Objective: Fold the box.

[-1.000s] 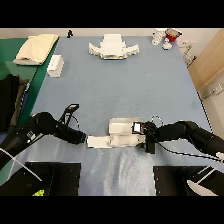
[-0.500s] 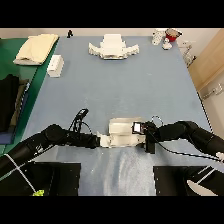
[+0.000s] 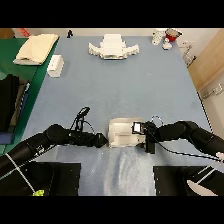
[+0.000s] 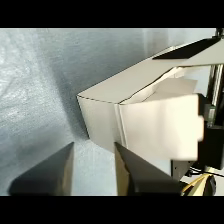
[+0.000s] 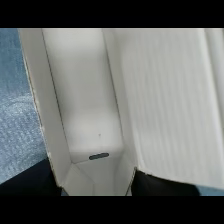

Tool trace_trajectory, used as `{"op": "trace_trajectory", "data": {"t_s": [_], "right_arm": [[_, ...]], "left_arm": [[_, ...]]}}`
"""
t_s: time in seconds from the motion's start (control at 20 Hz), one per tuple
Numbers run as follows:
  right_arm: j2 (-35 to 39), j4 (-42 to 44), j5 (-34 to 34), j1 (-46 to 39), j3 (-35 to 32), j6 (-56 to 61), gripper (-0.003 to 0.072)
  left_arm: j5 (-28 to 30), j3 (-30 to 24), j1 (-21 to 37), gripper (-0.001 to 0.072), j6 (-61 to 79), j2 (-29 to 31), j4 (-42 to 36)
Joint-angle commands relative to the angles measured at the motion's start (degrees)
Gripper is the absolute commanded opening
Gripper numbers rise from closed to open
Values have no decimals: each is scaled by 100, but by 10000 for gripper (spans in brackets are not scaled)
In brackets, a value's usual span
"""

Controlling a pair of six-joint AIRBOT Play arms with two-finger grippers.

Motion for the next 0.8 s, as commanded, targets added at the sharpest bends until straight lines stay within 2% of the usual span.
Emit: {"op": "trace_trajectory", "data": {"t_s": [0.0,0.4,0.6,0.7,0.75], "right_arm": [[2,2,2,0,4,2,405],[2,2,2,0,4,2,405],[2,2,2,0,4,2,405],[2,2,2,0,4,2,405],[2,2,2,0,4,2,405]], "left_arm": [[24,15,-11,289,-210,7,-4],[-551,450,160,290,-293,17,-26],[-444,444,153,293,-308,-28,-28],[-330,457,153,541,-828,-138,-26],[-391,492,125,544,-643,-179,-20]]}}
